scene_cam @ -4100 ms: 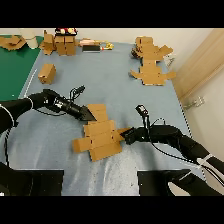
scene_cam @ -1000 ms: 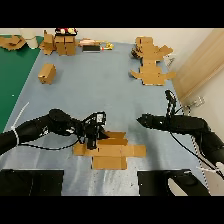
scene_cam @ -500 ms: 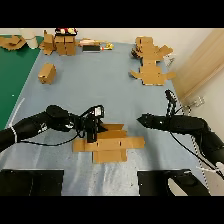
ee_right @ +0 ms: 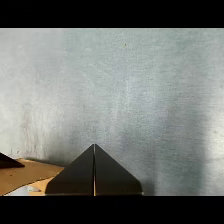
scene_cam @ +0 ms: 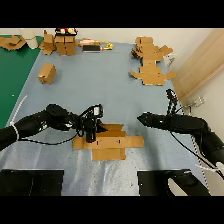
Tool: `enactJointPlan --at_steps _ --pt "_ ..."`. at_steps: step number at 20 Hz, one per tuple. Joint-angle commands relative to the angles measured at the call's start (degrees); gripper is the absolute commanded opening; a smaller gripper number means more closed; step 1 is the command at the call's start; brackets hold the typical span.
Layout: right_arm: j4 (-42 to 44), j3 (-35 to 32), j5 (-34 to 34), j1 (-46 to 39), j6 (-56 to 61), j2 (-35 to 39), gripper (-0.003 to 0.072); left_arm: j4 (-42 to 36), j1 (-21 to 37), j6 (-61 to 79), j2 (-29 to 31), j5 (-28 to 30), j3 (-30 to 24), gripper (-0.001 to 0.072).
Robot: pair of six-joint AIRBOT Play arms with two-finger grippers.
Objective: Fold the box.
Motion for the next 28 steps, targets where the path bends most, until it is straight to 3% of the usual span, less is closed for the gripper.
enactJointPlan --at_steps 1,7,14,21,23,28 --pt "0.28 -0.02 0.20 0.04 -0.02 0.04 0.0004 0.98 -0.02 -2.34 -0.15 -1.51 -0.04 0.0013" --pt "0.31 -0.02 0.20 0.04 -0.44 0.04 0.0004 8.09 -0.07 -7.56 -0.22 -2.14 -0.09 0.0014" --pt "0.28 -0.02 1.07 0.02 -0.46 0.04 0.0004 4.57 0.04 -5.44 -0.15 -0.31 2.19 0.0013" --pt "0.26 -0.02 1.14 0.02 -0.85 0.04 0.0004 14.58 -3.50 -11.06 -0.17 1.73 4.63 0.0014" --pt "0.28 -0.02 1.14 0.02 -0.85 0.04 0.0004 12.13 -4.46 -9.62 -0.17 6.32 5.29 0.0013" --pt "0.26 -0.02 1.09 0.02 -1.20 0.04 0.0004 4.15 -4.22 -3.96 -0.33 6.36 3.32 0.0013"
